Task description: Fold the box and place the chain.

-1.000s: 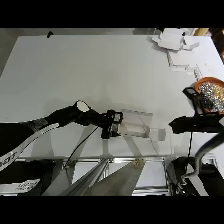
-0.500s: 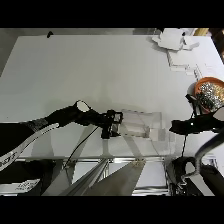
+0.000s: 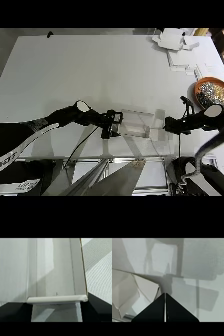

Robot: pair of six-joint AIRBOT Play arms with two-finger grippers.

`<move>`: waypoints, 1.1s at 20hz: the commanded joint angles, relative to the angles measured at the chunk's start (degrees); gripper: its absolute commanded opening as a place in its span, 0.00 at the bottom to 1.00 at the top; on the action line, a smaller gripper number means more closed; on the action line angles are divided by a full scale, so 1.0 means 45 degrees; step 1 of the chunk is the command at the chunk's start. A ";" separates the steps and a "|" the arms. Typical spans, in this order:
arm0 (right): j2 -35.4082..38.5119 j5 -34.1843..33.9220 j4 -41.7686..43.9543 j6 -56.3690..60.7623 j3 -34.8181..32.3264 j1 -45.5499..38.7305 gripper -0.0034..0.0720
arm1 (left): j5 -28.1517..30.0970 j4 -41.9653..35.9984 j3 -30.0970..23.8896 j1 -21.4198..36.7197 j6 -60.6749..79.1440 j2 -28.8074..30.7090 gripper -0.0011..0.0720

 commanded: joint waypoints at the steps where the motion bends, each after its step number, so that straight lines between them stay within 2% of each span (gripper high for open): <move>1: -0.0539 -0.0636 0.0486 0.0262 -0.0306 0.0719 0.07 | -0.0010 0.0005 0.0005 0.0010 0.0005 0.0015 0.47; 7: -0.0806 -0.0495 0.0670 0.0296 -0.0311 0.1156 0.07 | -0.0010 0.0000 0.0005 0.0010 0.0005 0.0010 0.47; 11: -0.0107 0.0000 0.2098 -0.0544 -0.0311 0.1156 0.07 | -0.0010 0.0005 0.0005 0.0010 0.0005 0.0015 0.47; 12: 0.0291 0.0039 0.2385 -0.0534 -0.0311 0.1156 0.09 | -0.0010 0.0000 0.0005 0.0010 0.0005 0.0015 0.47; 14: 0.0942 0.0180 0.3070 -0.0534 -0.0311 0.1156 0.29 | -0.0010 0.0005 0.0005 0.0010 0.0005 0.0010 0.47; 17: 0.1399 0.0636 0.3138 -0.0529 -0.0311 0.1190 0.30 | -0.0010 0.0005 0.0005 0.0010 0.0005 0.0010 0.47; 20: 0.1404 0.0461 0.3143 -0.0515 -0.0311 0.2225 0.31 | -0.0005 0.0000 0.0005 0.0010 0.0005 0.0010 0.47; 22: 0.1404 0.0321 0.3133 -0.0403 -0.0311 0.2997 0.43 | -0.0010 0.0000 0.0005 0.0010 0.0005 0.0010 0.47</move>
